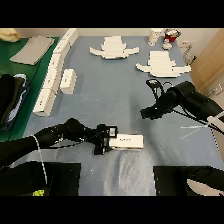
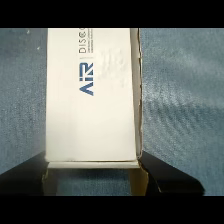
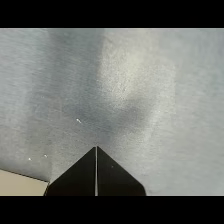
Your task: Fold the box.
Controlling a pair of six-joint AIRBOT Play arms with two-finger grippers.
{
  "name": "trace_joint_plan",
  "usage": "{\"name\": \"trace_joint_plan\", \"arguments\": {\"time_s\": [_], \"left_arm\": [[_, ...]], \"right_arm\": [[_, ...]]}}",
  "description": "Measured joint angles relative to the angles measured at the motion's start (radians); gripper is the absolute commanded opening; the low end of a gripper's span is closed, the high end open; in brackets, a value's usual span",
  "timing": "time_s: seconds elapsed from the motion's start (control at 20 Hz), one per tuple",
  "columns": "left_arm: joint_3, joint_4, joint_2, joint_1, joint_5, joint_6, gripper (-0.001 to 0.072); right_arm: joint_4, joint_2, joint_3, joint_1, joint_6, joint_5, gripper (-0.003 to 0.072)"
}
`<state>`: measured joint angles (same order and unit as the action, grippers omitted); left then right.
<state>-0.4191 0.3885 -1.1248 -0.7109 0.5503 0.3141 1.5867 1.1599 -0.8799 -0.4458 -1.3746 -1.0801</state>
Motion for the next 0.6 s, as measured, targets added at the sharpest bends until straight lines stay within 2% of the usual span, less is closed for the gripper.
{"name": "trace_joint_plan", "arguments": {"time_s": [0.15,0.3,0.4,0.6], "left_arm": [[0.0,0.002,0.008,0.003,-0.017,-0.024,0.0327],[0.0,0.045,0.056,0.055,-0.028,-0.18,0.0327],[0.0,0.156,0.112,0.13,-0.027,-0.365,0.0327],[0.0,0.502,0.222,0.362,0.013,-0.832,0.0328]], "right_arm": [[0.006,0.019,-0.012,0.003,0.018,-0.017,0.0017],[0.006,0.026,-0.017,0.003,0.025,-0.026,0.0017],[0.006,0.029,-0.018,0.003,0.029,-0.028,0.0017],[0.006,0.03,-0.019,0.003,0.031,-0.03,0.0017]]}}
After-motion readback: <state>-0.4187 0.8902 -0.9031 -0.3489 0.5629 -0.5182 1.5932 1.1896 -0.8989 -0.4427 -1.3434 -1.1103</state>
